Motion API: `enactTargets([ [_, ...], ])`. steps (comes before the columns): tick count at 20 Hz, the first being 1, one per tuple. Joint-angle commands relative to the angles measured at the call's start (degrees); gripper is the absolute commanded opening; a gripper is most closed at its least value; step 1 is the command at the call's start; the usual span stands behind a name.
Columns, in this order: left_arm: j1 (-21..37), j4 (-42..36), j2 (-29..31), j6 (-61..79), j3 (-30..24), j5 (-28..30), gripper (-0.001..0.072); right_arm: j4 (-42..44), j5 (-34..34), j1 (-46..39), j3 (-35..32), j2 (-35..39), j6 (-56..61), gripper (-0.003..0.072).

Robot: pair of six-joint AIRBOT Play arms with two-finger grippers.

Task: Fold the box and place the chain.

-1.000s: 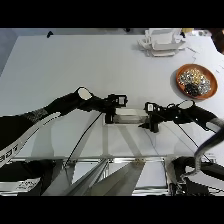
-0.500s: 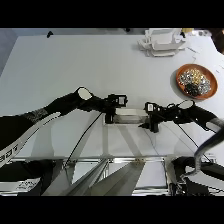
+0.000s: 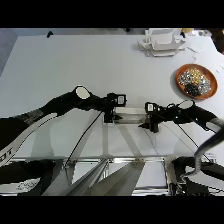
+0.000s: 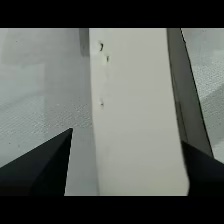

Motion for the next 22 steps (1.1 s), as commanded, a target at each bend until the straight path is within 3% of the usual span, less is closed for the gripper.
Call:
enactTargets([
  [1,1.16,4.76,4.22,-3.89,0.02,-0.02,0.0575,0.02,0.02,0.04,-0.04,0.07,-0.02,0.042],
  [4,2.89,16.22,9.6,-17.18,0.02,-2.49,0.0544,0.02,0.0,0.04,-0.04,0.07,-0.02,0.042],
  [5,3.21,20.22,11.28,-22.62,0.02,-4.0,0.0435,0.02,0.02,0.04,-0.04,0.07,-0.02,0.042],
  [7,3.23,27.54,14.49,-30.73,0.02,-9.57,0.0062,0.02,0.02,0.04,-0.04,0.07,-0.02,0.042],
  [8,3.02,28.96,15.63,-31.28,0.02,-13.51,0.0001,0.02,0.02,0.04,-0.04,0.07,-0.02,0.042],
  [10,1.84,28.26,16.17,-31.89,0.0,-18.38,0.0,0.02,0.02,0.04,-0.04,0.07,-0.02,0.042],
  [12,-0.57,28.55,15.98,-33.42,-0.13,-16.65,0.0,0.02,0.02,0.04,-0.04,0.07,-0.02,0.042],
  [16,-5.49,20.55,15.23,-33.75,-0.26,-6.99,0.0,0.02,0.02,0.04,-0.04,0.07,-0.02,0.042],
  [20,-6.91,10.71,12.48,-35.06,-0.26,6.64,0.0,0.02,0.02,0.04,-0.04,0.07,-0.02,0.042],
  [22,-6.69,11.02,9.73,-40.57,-0.28,11.69,0.0,0.02,0.04,0.04,-0.04,0.07,-0.02,0.042],
])
